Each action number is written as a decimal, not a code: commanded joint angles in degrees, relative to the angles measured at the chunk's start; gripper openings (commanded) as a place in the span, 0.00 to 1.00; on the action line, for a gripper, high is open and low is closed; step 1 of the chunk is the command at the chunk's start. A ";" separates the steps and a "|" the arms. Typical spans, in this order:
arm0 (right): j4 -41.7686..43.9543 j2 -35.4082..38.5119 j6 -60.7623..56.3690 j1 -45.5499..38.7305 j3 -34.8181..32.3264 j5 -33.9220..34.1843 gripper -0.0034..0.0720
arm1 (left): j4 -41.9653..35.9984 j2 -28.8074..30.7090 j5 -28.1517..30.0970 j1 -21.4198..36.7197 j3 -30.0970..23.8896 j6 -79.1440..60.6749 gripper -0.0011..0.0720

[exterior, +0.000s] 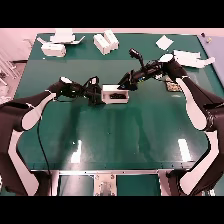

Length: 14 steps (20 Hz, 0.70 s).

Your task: Fold the box and place the chain.

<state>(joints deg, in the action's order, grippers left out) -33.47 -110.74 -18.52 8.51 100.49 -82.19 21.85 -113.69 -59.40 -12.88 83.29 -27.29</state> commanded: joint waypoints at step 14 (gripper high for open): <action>-10.14 -0.04 1.68 2.82 4.15 3.76 0.43 | 0.02 0.04 0.00 0.02 0.02 0.02 0.72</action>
<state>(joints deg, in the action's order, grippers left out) -42.50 -110.74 -17.19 11.33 104.42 -80.05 21.82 -113.69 -59.35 -12.88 83.29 -27.20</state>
